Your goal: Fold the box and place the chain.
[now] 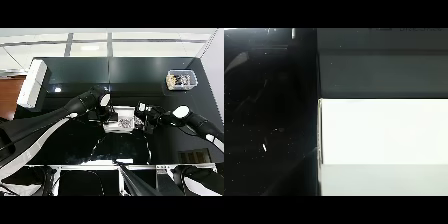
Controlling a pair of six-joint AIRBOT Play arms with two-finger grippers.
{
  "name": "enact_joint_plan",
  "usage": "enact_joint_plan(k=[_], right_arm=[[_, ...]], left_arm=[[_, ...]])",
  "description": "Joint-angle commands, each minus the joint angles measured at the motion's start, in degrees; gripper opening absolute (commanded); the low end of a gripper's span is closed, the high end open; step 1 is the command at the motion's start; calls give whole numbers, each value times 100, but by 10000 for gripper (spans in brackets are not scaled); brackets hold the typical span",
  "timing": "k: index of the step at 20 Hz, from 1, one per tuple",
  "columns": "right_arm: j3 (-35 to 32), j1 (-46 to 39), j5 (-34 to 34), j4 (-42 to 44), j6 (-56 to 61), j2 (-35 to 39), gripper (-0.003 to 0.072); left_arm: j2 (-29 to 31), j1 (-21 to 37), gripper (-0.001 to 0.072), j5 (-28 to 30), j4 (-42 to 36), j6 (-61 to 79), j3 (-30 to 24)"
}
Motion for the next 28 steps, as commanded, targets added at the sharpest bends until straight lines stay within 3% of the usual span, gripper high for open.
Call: enact_joint_plan(k=[1,7,11,16,20,23,25,28], right_arm=[[-4,7,-129,181,-330,-175,720],[-4,9,-221,157,-63,-238,720],[-4,7,-157,157,328,-199,9],[13,-175,133,57,2457,415,10],[122,-654,1381,20,3650,1569,10],[592,-837,2487,157,4618,2352,10],[935,-835,2898,776,5007,2618,10],[1095,-820,2988,2745,5053,2651,12]], left_arm=[[0,2,31,2,-4,0,4],[0,2,31,4,-4,0,4],[0,2,31,2,-4,0,4],[0,2,31,2,-4,0,4],[0,2,31,0,-4,0,4],[0,2,30,2,-4,0,4],[0,2,31,4,-2,0,4],[0,2,31,4,-4,0,4]])
